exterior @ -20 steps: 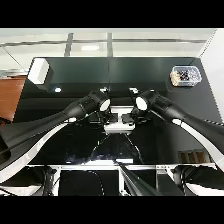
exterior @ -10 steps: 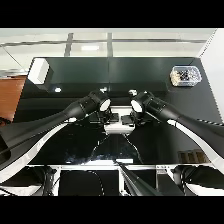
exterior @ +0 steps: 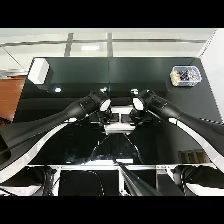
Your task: Fold the box and place the chain.
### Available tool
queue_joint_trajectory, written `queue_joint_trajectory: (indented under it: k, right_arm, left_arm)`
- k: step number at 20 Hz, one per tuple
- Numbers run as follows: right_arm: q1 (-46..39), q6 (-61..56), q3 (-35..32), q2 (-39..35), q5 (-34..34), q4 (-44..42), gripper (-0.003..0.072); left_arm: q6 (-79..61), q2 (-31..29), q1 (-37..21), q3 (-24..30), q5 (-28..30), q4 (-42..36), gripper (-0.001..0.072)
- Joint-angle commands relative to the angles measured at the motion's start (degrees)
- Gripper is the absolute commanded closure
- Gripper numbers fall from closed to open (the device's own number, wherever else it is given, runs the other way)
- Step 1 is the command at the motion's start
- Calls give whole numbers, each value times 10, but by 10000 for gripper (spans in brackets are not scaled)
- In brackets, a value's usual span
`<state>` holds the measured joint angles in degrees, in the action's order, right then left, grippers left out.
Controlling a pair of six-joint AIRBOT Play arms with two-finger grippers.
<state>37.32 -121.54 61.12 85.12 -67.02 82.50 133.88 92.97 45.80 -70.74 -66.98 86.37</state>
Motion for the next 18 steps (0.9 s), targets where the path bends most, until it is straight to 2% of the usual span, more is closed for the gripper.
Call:
queue_joint_trajectory:
  k: [1, 3, 4, 5, 8, 11, 13, 15, 16, 18]
  right_arm:
    - [-1, 5, 0, 1, 13, -17, 671]
    - [-1, 5, 0, -1, 15, -19, 642]
    - [-2, 5, 1, -4, 14, -20, 422]
    - [-3, 8, 1, -12, 10, -19, 377]
    - [-4, 54, 10, -61, -31, -19, 378]
    - [-11, 99, 37, -143, -78, 3, 379]
    - [-40, 104, 47, -200, -87, 89, 379]
    - [-93, 104, 47, -230, -85, 250, 379]
    - [-129, 103, 43, -229, -68, 321, 379]
    - [-224, 103, 21, -225, 45, 351, 378]
  left_arm:
    - [-2, 0, 0, 0, -2, 2, 685]
    - [-2, 0, 0, 0, -2, 2, 685]
    - [-2, 0, -1, 0, -2, 2, 685]
    - [-2, 0, -1, 0, -2, 2, 685]
    - [-1, 0, -2, 0, -2, 2, 685]
    - [-2, 0, -2, 0, -2, 2, 685]
    - [-1, 0, -2, 0, -2, 2, 685]
    - [-1, 0, -2, 0, -1, 2, 685]
    - [-2, 0, -2, 0, -2, 2, 685]
    - [-2, 0, -2, 0, -2, 2, 685]
